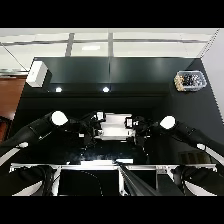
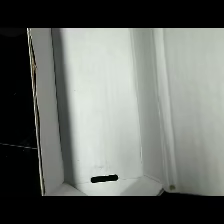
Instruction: Fold the box and place the chain.
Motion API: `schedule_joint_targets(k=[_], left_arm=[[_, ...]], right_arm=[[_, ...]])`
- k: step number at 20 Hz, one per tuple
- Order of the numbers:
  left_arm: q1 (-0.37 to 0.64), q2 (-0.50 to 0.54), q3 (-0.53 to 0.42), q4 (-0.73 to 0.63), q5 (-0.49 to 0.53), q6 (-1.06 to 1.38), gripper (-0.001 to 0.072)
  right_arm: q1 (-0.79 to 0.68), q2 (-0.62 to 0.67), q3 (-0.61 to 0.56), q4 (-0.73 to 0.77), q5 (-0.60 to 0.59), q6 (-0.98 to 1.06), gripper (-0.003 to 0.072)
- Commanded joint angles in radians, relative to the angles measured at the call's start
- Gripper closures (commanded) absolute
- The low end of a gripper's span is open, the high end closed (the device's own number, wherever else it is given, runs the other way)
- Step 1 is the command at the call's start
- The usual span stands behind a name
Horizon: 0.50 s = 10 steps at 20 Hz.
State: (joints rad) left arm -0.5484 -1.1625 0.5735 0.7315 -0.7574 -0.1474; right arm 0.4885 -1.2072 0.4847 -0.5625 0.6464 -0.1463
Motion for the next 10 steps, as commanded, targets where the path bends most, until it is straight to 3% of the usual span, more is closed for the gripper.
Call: schedule_joint_targets(k=[1,10], left_arm=[[-0.001,-0.018,0.000,-0.037,-0.002,0.056,0.0485],[-0.055,-0.023,0.000,-0.037,0.067,0.062,0.0459]], right_arm=[[0.000,-0.001,0.000,0.001,0.000,0.000,0.0264],[0.000,-0.001,0.000,0.001,0.000,0.000,0.0264]])
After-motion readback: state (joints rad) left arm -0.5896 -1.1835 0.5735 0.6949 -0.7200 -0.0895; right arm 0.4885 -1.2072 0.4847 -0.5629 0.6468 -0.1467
